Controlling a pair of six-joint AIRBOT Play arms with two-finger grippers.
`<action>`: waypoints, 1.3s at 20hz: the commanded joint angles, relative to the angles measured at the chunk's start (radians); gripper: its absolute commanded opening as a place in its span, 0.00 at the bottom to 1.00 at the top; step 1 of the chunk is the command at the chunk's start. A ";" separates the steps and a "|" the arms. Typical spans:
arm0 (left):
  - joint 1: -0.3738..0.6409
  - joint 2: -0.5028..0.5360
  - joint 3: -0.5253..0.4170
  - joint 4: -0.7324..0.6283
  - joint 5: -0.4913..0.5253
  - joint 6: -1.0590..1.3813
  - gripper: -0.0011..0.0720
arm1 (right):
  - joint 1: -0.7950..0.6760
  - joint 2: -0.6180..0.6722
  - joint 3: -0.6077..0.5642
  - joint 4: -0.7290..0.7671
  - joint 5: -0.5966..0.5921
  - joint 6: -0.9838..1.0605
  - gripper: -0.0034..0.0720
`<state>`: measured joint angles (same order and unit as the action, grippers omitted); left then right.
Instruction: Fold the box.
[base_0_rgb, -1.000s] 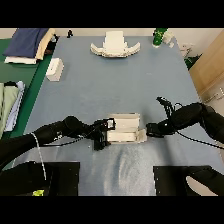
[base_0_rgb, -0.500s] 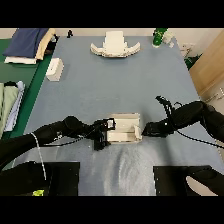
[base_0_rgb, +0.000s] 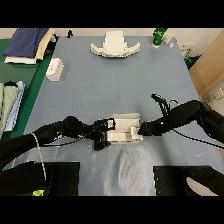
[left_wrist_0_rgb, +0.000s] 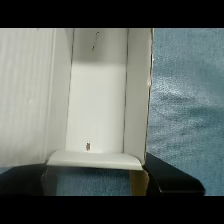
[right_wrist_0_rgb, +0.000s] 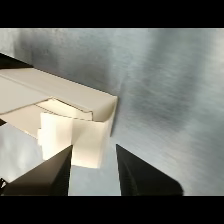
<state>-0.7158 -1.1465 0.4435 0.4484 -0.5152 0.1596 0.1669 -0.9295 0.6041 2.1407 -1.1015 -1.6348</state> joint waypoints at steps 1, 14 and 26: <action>0.000 -0.001 0.000 0.000 0.000 0.000 0.62 | 0.071 -0.026 0.002 -0.019 0.056 0.066 0.57; 0.000 -0.001 0.000 0.000 0.000 0.000 0.62 | 0.459 -0.208 0.214 -0.603 -0.023 0.714 0.52; 0.000 -0.001 0.000 0.000 0.000 0.000 0.62 | 0.537 -0.383 0.291 -0.682 -0.085 0.996 0.52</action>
<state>-0.7158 -1.1465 0.4435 0.4484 -0.5152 0.1596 0.6983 -1.2881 0.8902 1.4746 -1.1797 -0.7013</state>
